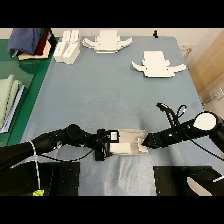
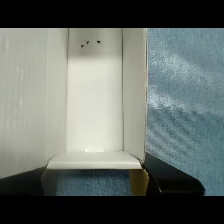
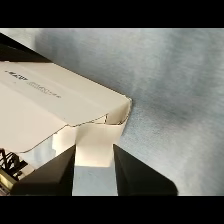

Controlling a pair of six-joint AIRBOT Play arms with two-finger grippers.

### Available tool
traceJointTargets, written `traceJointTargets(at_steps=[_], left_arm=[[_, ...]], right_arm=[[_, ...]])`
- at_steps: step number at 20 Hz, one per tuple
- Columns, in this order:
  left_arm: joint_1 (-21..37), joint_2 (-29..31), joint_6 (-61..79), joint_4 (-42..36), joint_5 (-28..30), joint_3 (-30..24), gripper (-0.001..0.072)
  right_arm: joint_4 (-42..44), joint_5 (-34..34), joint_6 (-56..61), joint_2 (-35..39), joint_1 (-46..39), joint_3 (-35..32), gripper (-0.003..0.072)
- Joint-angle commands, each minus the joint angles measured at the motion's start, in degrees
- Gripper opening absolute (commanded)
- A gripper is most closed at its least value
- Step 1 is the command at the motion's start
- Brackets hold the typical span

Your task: Fold the box.

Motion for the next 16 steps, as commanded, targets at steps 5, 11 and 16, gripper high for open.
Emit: traceJointTargets(at_steps=[5, 11, 16], left_arm=[[-0.02, -0.02, 0.0, 0.02, 0.02, 0.04, 0.048], [-0.02, -0.02, 0.0, 0.02, 0.02, 0.04, 0.048], [-0.02, -0.02, 0.0, 0.02, 0.02, 0.04, 0.048]], right_arm=[[-6.58, -5.99, 5.95, -0.07, 4.87, -0.39, 0.0444], [-13.4, -12.7, 18.97, -0.24, 14.93, -0.39, 0.0444], [-20.22, -14.21, 27.61, -6.51, 22.71, 0.11, 0.0444]])
